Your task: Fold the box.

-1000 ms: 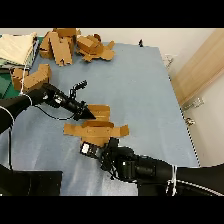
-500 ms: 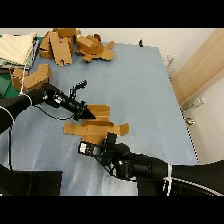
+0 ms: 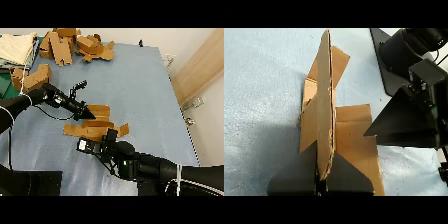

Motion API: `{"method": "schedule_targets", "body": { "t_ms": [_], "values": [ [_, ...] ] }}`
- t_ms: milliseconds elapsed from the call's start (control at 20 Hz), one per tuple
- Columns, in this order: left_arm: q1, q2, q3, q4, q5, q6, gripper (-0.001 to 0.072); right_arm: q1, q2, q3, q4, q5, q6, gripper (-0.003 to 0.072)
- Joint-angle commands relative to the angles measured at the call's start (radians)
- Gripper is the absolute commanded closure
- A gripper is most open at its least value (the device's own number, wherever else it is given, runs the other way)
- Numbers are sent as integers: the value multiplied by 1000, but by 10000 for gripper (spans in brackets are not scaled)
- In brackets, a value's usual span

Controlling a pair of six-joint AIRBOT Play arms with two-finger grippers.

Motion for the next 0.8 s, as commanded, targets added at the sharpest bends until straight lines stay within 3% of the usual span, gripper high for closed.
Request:
{"method": "schedule_targets", "body": {
  "t_ms": [0, 150, 300, 400, 650, 750],
  "values": [
    [1, 0, 0, 0, 0, 0, 698, -23, 13, 1, 0, 14, -2, 442],
    [1, 0, 0, 0, 0, 0, 698, -108, 14, 0, 18, -16, -2, 442],
    [1, 0, 0, 0, 0, 0, 698, -190, 19, -14, 82, -166, -64, 442],
    [1, 0, 0, 0, 0, 0, 699, -238, 24, -16, 223, -229, -240, 441],
    [1, 0, 0, 0, 0, 0, 698, -360, 66, -16, 759, -208, -806, 441],
    [1, 0, 0, 0, 0, 0, 698, -422, 83, -16, 818, -182, -877, 439]
  ]
}}
